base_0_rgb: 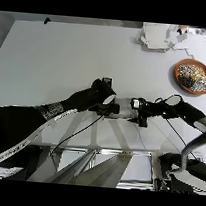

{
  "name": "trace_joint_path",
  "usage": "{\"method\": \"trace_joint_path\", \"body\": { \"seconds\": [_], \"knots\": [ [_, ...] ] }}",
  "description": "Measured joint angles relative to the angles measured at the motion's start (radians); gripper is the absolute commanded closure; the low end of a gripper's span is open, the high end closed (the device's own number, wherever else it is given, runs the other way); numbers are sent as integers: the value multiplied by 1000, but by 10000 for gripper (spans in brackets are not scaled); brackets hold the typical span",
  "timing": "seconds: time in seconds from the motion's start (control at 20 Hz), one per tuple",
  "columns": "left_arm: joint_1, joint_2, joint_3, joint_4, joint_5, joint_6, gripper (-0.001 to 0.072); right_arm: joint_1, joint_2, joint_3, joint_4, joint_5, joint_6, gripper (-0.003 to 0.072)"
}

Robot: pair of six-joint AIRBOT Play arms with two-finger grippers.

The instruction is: Fold the box and place the chain.

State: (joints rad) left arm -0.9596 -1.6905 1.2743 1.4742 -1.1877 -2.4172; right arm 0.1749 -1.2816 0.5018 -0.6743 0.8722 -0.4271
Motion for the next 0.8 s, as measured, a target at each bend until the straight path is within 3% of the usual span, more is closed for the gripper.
{"method": "trace_joint_path", "body": {
  "seconds": [0.25, 0.4, 0.55, 0.7, 0.8],
  "knots": [
    [-2, -9, -2, -1, 8, 2, 697, 0, 0, 0, 0, 0, 0, 346],
    [-3, -16, -4, 2, 27, 11, 540, 0, 0, 0, 0, 0, -1, 346],
    [-3, -16, -3, 2, 26, 10, 545, 0, 0, 0, 0, 0, -1, 346],
    [-3, -16, -3, -4, 31, -2, 708, 0, 0, 0, 0, 0, -1, 346],
    [-2, -16, -3, -4, 31, -2, 708, 0, 0, 0, 0, 0, -1, 346]
  ]
}}
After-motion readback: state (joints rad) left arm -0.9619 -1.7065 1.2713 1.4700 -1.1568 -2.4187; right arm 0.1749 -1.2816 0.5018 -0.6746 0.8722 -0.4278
